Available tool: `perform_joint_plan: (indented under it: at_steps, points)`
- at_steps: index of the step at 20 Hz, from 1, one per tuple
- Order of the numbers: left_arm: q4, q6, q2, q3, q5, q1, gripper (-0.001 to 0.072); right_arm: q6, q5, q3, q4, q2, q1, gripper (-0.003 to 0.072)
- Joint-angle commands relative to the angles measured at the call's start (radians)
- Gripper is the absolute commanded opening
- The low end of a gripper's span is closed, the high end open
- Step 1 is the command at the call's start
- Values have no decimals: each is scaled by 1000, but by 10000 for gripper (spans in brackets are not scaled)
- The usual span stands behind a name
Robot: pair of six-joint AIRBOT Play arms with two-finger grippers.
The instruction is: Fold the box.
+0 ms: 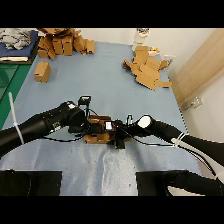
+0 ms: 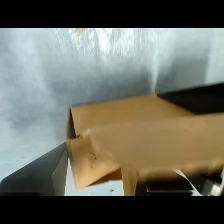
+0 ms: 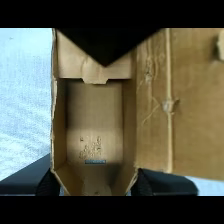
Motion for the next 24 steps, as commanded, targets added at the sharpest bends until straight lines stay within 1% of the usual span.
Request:
perform_joint_plan:
  at_steps: [1, 5, 10, 11, 12, 16, 17, 21, 24]
  points:
    - [88, -90, -50, 63, -81, -39, 478, 0, 0, 0, 0, 0, 0, 506]
    - [116, -131, -122, 113, -174, -88, 478, 0, 0, 0, 0, 0, 0, 506]
    - [117, -194, -153, 114, -169, -105, 476, 0, -3, 0, 0, 0, 0, 506]
    - [118, -196, -153, 114, -163, -105, 464, 0, -3, 0, 0, 0, 0, 506]
    - [121, -196, -153, 114, -163, -105, 406, 0, -3, 0, 0, 0, 0, 506]
    - [135, -222, -153, 113, -163, -105, 393, 0, -3, 0, 0, 0, 0, 505]
    - [135, -221, -153, 113, -163, -105, 279, 0, -4, 0, 0, 0, 0, 505]
    - [136, -222, -156, 113, -138, -106, 281, 0, -4, 0, 0, 0, 0, 506]
    - [136, -222, -178, 113, -138, -106, 281, 0, -7, 0, 0, 0, 0, 505]
